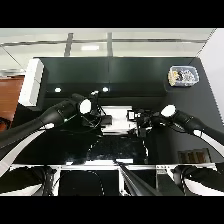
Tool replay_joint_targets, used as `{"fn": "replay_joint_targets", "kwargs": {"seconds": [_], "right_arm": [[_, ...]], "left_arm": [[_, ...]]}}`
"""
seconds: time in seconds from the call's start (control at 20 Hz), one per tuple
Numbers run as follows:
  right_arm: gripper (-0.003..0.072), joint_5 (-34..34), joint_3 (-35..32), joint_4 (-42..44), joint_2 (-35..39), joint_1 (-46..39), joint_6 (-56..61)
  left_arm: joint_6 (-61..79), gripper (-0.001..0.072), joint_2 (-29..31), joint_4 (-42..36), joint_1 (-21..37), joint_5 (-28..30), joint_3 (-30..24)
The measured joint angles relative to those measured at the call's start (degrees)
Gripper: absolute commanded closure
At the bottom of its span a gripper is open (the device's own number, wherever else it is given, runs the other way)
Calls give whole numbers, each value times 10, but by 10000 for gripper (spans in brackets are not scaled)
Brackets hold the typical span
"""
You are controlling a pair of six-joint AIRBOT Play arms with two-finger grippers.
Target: Fold the box and place the chain.
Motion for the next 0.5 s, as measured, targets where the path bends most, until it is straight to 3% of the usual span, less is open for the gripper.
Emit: {"fn": "replay_joint_targets", "kwargs": {"seconds": [0.5], "right_arm": [[498, 0, 0, 0, 0, 0, 0]], "left_arm": [[-79, 469, -36, 67, -24, -46, 53]]}}
